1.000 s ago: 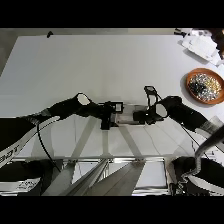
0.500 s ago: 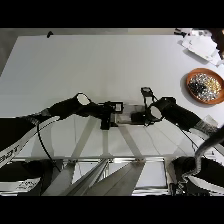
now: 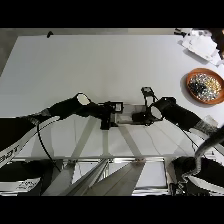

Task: Fold the box and place the chain.

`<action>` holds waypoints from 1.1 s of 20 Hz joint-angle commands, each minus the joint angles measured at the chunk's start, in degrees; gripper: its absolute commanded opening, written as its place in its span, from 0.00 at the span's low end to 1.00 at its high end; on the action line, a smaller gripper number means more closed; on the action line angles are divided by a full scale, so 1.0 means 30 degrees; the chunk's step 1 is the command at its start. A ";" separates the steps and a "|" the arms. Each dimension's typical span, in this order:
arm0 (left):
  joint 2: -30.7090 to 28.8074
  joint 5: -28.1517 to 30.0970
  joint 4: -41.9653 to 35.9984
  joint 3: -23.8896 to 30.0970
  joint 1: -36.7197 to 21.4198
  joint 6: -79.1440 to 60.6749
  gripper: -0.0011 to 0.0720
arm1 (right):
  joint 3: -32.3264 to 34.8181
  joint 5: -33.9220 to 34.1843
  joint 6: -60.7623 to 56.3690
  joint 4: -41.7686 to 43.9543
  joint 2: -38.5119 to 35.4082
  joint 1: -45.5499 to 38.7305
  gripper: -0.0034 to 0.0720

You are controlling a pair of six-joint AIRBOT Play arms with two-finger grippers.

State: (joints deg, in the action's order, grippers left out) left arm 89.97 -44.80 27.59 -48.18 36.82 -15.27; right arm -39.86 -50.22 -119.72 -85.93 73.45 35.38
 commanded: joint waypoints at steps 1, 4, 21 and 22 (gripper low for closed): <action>-0.0015 -0.0015 -0.0029 -0.0015 0.0000 0.0073 0.36 | -0.0044 0.0488 0.0503 -0.0153 -0.0474 0.0007 0.46; -0.0015 -0.0015 -0.0029 -0.0015 0.0000 0.0080 0.36 | -0.0051 0.0386 0.0656 -0.0437 -0.1333 0.0007 0.54; -0.0015 -0.0022 -0.0029 -0.0015 0.0000 0.0080 0.36 | -0.5078 -0.3803 1.0185 0.0831 -0.6601 -1.1395 0.70; -0.0015 -0.0015 -0.0029 -0.0015 0.0000 0.0080 0.36 | -0.5574 -0.3432 1.0724 0.0852 -0.6258 -1.2619 0.69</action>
